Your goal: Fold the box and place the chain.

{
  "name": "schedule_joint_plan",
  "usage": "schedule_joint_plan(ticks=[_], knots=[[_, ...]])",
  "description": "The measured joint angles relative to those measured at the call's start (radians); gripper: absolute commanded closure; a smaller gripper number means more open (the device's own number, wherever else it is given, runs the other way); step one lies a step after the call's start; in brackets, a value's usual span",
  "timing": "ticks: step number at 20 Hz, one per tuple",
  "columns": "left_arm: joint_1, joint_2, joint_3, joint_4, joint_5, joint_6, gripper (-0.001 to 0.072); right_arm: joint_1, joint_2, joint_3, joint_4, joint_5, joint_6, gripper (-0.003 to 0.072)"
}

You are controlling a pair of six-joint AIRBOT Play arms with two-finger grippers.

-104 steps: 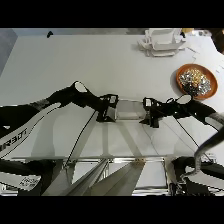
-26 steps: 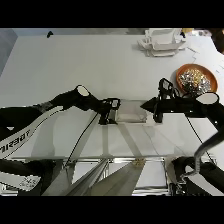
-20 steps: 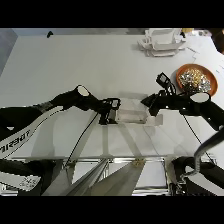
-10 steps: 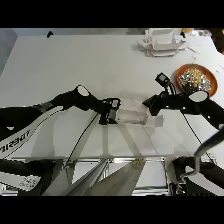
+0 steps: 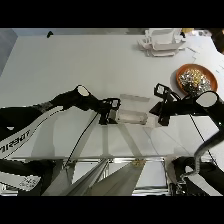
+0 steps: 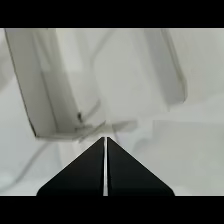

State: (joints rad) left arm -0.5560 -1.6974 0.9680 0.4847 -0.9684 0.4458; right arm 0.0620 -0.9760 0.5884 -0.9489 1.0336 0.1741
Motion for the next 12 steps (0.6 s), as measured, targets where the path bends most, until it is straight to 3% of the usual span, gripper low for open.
schedule_joint_plan(ticks=[1,2,5,8,9,12], knots=[[0.000,0.000,0.000,0.000,0.000,0.000,0.0700,0.000,0.003,-0.007,-0.034,0.003,-0.015,0.0397],[0.000,0.000,0.000,0.000,0.000,0.000,0.0700,0.000,0.006,-0.014,-0.056,0.002,-0.030,0.0398],[0.000,0.000,0.000,0.000,0.000,0.000,0.0700,0.000,0.009,-0.041,-0.089,-0.019,-0.099,0.0469],[0.000,0.000,0.000,0.000,0.000,0.000,0.0700,0.000,0.006,-0.081,-0.023,-0.048,-0.195,0.0475],[0.000,0.000,0.000,0.000,0.000,0.000,0.0700,0.000,0.003,-0.095,0.005,-0.058,-0.229,0.0525],[0.000,0.000,0.000,0.000,0.000,0.000,0.0700,0.000,-0.012,-0.123,0.057,-0.082,-0.297,0.0529]])
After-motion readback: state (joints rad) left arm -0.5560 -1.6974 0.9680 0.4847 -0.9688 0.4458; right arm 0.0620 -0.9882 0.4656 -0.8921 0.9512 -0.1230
